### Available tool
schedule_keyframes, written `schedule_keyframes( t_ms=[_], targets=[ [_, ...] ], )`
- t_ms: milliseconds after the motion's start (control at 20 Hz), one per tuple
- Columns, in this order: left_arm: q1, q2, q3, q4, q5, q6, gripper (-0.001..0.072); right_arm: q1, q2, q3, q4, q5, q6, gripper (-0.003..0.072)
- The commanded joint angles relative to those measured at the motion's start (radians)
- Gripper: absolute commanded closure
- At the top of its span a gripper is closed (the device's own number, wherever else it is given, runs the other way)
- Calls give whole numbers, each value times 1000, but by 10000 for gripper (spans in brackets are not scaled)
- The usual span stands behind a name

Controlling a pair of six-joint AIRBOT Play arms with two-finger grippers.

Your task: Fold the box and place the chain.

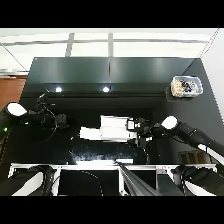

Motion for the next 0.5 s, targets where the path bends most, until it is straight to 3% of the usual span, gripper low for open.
schedule_keyframes(
  t_ms=[0,200,450],
  targets=[
    [17,-116,-2,-173,-77,22,679,0,0,0,0,0,0,484],
    [-66,-201,-13,-240,-92,48,679,0,0,0,0,0,0,484],
    [-219,-207,-53,-352,26,134,677,0,0,0,0,0,0,484]
  ],
)
